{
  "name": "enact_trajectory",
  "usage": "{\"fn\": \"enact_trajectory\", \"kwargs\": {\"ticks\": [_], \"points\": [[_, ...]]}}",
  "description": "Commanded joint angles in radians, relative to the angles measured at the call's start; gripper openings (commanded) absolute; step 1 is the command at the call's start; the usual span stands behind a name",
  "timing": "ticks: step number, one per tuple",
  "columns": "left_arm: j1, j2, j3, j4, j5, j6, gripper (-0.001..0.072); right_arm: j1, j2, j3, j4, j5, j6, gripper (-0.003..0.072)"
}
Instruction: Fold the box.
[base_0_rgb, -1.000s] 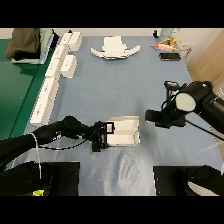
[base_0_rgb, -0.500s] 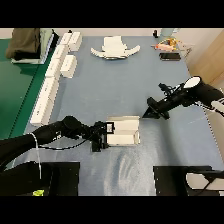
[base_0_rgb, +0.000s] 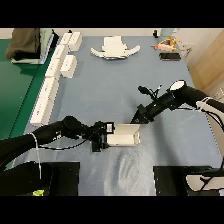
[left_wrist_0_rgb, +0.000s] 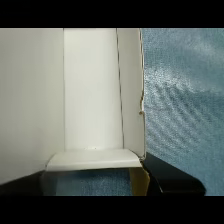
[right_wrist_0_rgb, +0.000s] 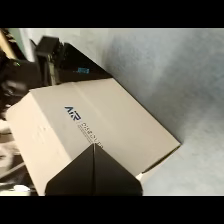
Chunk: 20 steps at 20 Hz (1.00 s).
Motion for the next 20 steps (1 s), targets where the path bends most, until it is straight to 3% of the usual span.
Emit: {"fn": "enact_trajectory", "kwargs": {"ticks": [1, 6, 14, 15, 17, 18, 20], "points": [[0.0, 0.001, 0.0, 0.0, 0.0, 0.0, 0.0594, 0.112, 0.134, -0.058, -0.127, -0.172, -0.093, 0.0003], [0.0, 0.001, 0.0, 0.0, 0.0, 0.0, 0.0594, 0.313, 0.364, -0.198, -0.23, -0.46, -0.2, 0.0002], [0.0, 0.0, 0.0, 0.0, 0.0, 0.0, 0.0595, 0.565, 0.607, -0.385, -0.404, -0.808, -0.284, 0.0021], [0.0, 0.001, 0.0, 0.0, 0.0, 0.0, 0.0594, 0.59, 0.632, -0.411, -0.414, -0.839, -0.314, 0.0066], [0.0, 0.001, 0.0, 0.0, 0.0, 0.0, 0.0594, 0.618, 0.657, -0.446, -0.443, -0.854, -0.384, 0.0293], [0.0, 0.001, 0.0, 0.0, 0.0, 0.0, 0.0594, 0.618, 0.658, -0.449, -0.45, -0.842, -0.422, 0.0368], [0.0, 0.001, 0.0, 0.0, 0.0, 0.0, 0.0595, 0.618, 0.658, -0.448, -0.475, -0.847, -0.485, 0.0382]]}}
